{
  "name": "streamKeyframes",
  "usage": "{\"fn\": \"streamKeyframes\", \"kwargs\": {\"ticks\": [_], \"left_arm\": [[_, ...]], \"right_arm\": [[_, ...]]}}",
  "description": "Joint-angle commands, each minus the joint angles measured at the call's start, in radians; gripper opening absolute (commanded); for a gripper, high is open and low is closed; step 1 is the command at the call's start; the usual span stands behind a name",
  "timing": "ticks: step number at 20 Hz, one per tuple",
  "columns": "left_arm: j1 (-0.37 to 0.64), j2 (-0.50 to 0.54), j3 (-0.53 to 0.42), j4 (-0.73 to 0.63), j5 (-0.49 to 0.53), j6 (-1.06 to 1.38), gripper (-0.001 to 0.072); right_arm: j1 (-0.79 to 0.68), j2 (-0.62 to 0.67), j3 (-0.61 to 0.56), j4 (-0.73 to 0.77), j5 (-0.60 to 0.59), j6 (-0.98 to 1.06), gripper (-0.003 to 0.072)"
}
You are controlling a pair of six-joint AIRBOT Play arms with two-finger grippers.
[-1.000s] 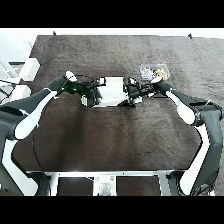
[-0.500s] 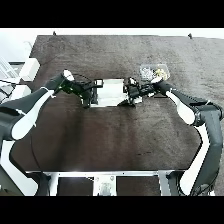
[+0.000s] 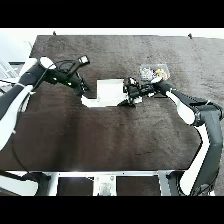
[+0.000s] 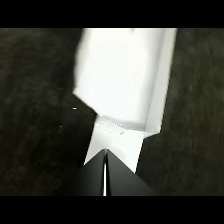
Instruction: Fold the box and place the chain.
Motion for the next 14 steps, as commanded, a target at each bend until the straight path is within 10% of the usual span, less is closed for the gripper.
{"fn": "streamKeyframes", "kwargs": {"ticks": [1, 14], "left_arm": [[0.006, 0.132, -0.09, 0.002, 0.13, -0.257, 0.0016], [0.006, 0.253, -0.367, 0.04, 0.286, -0.543, 0.0019]], "right_arm": [[0.0, -0.001, 0.0, 0.0, 0.0, 0.0, 0.0508], [0.002, -0.001, 0.0, 0.001, 0.0, 0.0, 0.0499]]}}
